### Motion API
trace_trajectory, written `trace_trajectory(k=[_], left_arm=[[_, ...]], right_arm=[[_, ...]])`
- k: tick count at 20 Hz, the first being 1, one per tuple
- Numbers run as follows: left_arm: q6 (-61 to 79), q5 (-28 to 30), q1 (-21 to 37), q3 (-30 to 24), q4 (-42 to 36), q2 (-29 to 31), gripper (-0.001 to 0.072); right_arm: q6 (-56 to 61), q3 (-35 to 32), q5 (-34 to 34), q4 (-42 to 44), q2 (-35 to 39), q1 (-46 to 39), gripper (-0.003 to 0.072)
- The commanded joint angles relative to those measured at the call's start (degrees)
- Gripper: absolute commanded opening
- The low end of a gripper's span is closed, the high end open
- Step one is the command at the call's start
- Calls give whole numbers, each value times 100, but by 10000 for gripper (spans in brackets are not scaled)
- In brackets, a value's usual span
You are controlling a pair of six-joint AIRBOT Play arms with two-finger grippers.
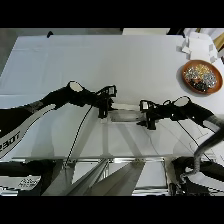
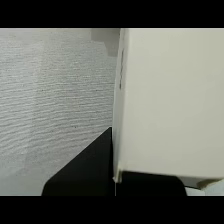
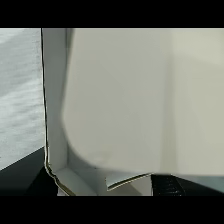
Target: Fold the box and place the chain.
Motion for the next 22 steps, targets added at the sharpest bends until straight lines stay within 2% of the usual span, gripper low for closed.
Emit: trace_trajectory(k=[1,3,22], left_arm=[[0,7,2,-2,-2,-2,8],[0,7,0,-2,-2,-2,8],[0,7,2,-2,-2,-2,8]], right_arm=[[-66,-4,-90,-2,-17,0,425],[-66,-4,-87,-4,-17,0,393],[-63,-4,-44,-46,-17,2,395]])
